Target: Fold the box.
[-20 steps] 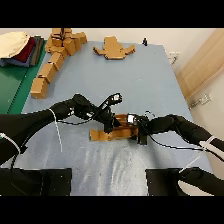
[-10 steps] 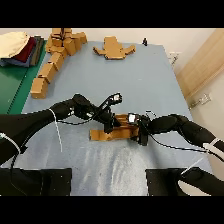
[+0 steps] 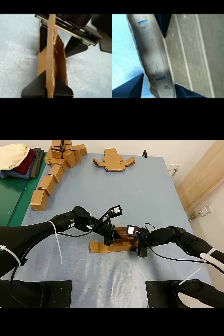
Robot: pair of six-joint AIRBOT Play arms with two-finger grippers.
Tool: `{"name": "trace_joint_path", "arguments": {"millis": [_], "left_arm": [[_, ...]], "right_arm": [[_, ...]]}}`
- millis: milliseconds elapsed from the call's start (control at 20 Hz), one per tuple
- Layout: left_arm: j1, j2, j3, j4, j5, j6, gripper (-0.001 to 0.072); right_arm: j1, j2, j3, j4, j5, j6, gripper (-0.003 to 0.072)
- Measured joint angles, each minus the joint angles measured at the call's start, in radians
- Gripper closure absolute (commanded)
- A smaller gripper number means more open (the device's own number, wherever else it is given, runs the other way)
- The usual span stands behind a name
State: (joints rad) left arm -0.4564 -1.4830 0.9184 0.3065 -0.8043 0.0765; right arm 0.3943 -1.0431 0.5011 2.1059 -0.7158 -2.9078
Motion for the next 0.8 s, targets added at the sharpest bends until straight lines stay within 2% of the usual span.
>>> {"name": "trace_joint_path", "arguments": {"millis": [800], "left_arm": [[0.01, 0.0, 0.001, -0.024, -0.022, -0.074, 0.0697]], "right_arm": [[0.0, -0.002, 0.0, 0.007, -0.029, 0.0, 0.0176]]}}
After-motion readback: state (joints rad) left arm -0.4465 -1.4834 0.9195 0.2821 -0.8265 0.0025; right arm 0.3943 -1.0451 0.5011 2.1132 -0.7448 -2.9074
